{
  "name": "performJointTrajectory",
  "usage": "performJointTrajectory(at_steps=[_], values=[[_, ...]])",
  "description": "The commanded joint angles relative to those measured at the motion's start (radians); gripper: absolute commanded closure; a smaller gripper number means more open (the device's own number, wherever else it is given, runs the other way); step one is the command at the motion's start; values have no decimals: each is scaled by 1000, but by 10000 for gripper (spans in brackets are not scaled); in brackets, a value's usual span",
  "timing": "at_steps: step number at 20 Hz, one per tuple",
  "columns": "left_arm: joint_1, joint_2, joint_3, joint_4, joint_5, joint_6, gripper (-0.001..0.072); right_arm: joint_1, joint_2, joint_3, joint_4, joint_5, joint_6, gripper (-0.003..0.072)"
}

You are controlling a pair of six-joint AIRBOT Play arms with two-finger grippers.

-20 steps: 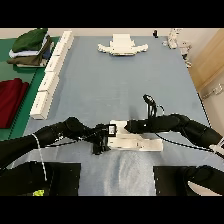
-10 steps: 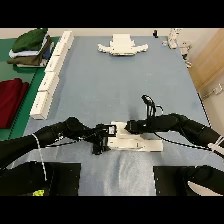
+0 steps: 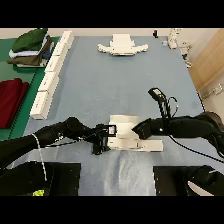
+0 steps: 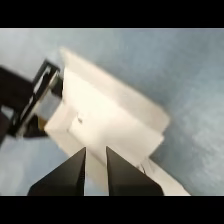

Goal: Fold the box.

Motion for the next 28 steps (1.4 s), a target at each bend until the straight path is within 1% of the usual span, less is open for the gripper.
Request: performJointTrajectory(at_steps=[1,2,3,4,5,7,8,9,10,12,14,16,19,21,22,23,26,27,28], values=[[0,0,1,0,0,-1,198,5,134,-37,-42,-223,-145,495],[0,0,1,0,0,-1,199,7,163,-59,-47,-249,-188,484],[0,0,1,0,0,-1,199,7,183,-80,-63,-261,-220,389],[0,0,1,0,0,-1,198,7,196,-99,-105,-266,-251,255],[0,0,1,0,0,-1,198,7,198,-112,-137,-266,-300,162],[0,0,1,0,0,-1,198,7,186,-131,-192,-244,-412,154],[0,0,1,0,0,-1,199,7,169,-142,-218,-219,-469,127],[0,0,1,0,0,-1,199,7,153,-155,-230,-185,-533,58],[0,0,1,0,0,-1,199,7,131,-171,-232,-138,-594,30],[0,0,1,0,0,-1,198,7,87,-193,-214,-48,-682,30],[0,0,1,0,0,-1,198,7,42,-198,-188,-5,-757,31],[0,0,1,0,0,-1,198,7,-1,-198,-173,24,-782,33],[0,0,1,0,0,-1,199,8,-43,-198,-149,77,-834,43],[0,0,1,0,0,-1,199,8,-50,-198,-142,86,-848,55],[0,0,1,0,0,-1,198,8,-50,-198,-131,78,-848,159],[0,0,1,0,0,-1,198,8,-50,-198,-121,72,-848,244],[0,0,1,0,0,-1,198,16,-54,-198,-104,71,-848,425],[0,0,1,0,0,-1,199,22,-54,-198,-105,76,-848,464],[0,0,1,0,0,-1,199,27,-58,-198,-105,82,-848,530]])
